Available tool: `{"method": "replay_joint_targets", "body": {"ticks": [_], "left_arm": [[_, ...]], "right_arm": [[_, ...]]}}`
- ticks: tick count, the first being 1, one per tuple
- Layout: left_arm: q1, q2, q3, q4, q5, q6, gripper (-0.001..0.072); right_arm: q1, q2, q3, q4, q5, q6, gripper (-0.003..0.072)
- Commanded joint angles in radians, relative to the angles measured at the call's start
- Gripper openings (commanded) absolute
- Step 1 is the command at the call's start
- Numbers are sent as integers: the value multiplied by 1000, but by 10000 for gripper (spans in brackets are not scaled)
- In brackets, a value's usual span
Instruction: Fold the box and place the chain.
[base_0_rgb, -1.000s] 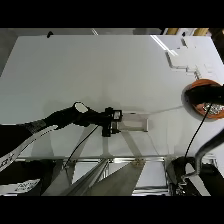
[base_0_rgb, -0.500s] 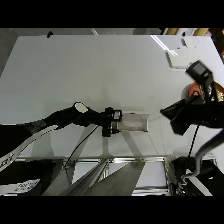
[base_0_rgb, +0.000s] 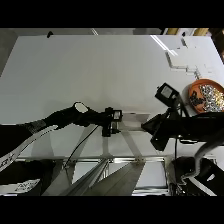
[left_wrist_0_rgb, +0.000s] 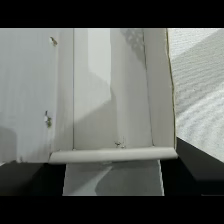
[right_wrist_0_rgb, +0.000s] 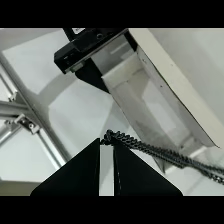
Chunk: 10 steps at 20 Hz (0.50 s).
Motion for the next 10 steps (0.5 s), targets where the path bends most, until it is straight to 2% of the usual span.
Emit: {"method": "replay_joint_targets", "body": {"ticks": [1,10], "left_arm": [[0,0,0,0,0,0,273],[0,0,0,0,0,0,273]], "right_arm": [[46,-24,-72,-11,-108,6,17],[47,-235,-109,-84,-183,-4,23]]}}
